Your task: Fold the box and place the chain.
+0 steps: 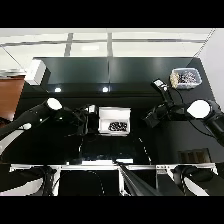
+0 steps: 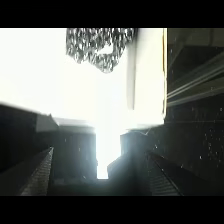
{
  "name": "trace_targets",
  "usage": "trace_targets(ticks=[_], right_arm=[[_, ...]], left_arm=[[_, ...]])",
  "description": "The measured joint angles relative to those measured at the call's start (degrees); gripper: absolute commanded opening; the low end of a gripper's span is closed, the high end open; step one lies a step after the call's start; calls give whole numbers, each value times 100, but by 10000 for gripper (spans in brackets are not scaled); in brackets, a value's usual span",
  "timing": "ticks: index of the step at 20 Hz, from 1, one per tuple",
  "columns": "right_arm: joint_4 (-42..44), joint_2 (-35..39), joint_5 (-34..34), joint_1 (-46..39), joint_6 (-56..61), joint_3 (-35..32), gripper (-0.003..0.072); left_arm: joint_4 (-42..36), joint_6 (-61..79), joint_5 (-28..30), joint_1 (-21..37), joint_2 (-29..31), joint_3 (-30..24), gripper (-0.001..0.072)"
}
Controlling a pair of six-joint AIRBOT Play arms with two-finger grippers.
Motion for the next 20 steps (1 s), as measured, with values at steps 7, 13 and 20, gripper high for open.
trace_targets(ticks=[7, 13, 20], right_arm=[[2, 0, -26, 0, 17, 0, 353], [2, 0, -46, 0, 17, 0, 354], [348, -105, -1034, 52, 352, 42, 706]], left_arm=[[-367, 85, 149, -245, -160, 72, 713], [-466, 107, 275, -483, -203, 79, 453], [-487, 122, 337, -579, -205, 81, 389]])
